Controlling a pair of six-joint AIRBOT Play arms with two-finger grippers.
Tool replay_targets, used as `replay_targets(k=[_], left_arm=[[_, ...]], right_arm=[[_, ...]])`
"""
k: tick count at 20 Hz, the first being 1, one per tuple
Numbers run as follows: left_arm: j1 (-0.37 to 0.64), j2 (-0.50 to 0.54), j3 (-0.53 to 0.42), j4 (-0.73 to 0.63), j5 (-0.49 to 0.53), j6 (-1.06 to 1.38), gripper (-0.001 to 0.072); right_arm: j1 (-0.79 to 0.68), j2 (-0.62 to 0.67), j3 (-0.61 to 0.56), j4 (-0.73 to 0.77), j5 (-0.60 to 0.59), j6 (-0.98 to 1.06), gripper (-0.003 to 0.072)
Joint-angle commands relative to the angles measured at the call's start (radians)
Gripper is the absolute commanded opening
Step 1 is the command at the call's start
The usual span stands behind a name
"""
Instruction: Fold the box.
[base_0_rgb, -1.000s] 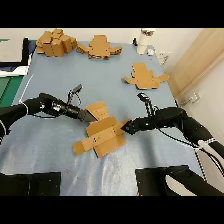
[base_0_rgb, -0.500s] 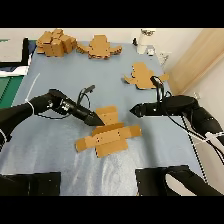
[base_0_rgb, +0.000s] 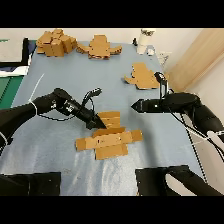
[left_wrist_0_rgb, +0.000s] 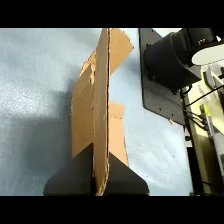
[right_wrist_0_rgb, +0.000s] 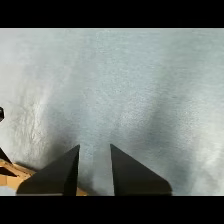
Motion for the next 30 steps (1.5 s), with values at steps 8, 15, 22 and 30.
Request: replay_targets(k=[8,15,22,30], left_arm=[[-0.023,0.018,0.01,0.055,0.105,0.074,0.0011],[-0.023,0.018,0.005,0.051,0.121,0.08,0.0011],[-0.027,0.018,0.003,0.042,0.115,0.079,0.0012],[-0.048,0.018,-0.032,-0.025,0.128,0.117,0.0011]], right_arm=[[0.076,-0.007,-0.003,-0.013,-0.246,0.097,0.0003],[0.115,-0.006,-0.103,-0.125,-0.249,0.166,0.0003],[0.115,-0.007,-0.177,-0.244,-0.206,0.213,0.0003],[0.115,-0.037,-0.181,-0.272,-0.167,0.22,0.0003]])
